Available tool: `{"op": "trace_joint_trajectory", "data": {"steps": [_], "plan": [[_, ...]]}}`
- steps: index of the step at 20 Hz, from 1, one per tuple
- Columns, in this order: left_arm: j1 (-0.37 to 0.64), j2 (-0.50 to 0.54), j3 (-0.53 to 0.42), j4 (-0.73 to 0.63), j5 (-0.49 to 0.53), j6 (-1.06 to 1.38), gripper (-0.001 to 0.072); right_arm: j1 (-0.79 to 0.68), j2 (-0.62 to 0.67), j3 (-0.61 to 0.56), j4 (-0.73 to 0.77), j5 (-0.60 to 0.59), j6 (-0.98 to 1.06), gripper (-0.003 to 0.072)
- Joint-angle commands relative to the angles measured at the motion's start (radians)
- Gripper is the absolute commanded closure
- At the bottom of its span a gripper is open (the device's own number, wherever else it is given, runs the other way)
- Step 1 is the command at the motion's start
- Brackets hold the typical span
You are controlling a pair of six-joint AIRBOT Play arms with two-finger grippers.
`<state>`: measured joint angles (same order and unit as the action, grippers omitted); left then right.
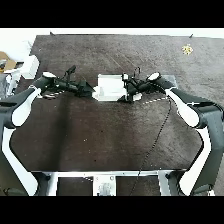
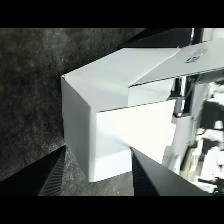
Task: Fold the box and place the chain.
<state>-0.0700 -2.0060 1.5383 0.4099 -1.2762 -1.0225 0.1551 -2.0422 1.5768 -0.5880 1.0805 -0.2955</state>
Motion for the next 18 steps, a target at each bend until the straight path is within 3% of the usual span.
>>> {"op": "trace_joint_trajectory", "data": {"steps": [1,10,18], "plan": [[-0.033,0.001,0.067,0.084,0.004,-0.055,0.0300,0.001,-0.001,0.000,0.000,0.000,0.000,0.0258],[-0.136,0.001,0.207,0.314,0.018,-0.305,0.0300,0.001,-0.001,0.000,0.000,0.000,0.000,0.0258],[-0.243,0.001,0.311,0.610,0.022,-0.620,0.0300,0.001,-0.001,0.000,0.000,0.000,0.000,0.0258]]}}
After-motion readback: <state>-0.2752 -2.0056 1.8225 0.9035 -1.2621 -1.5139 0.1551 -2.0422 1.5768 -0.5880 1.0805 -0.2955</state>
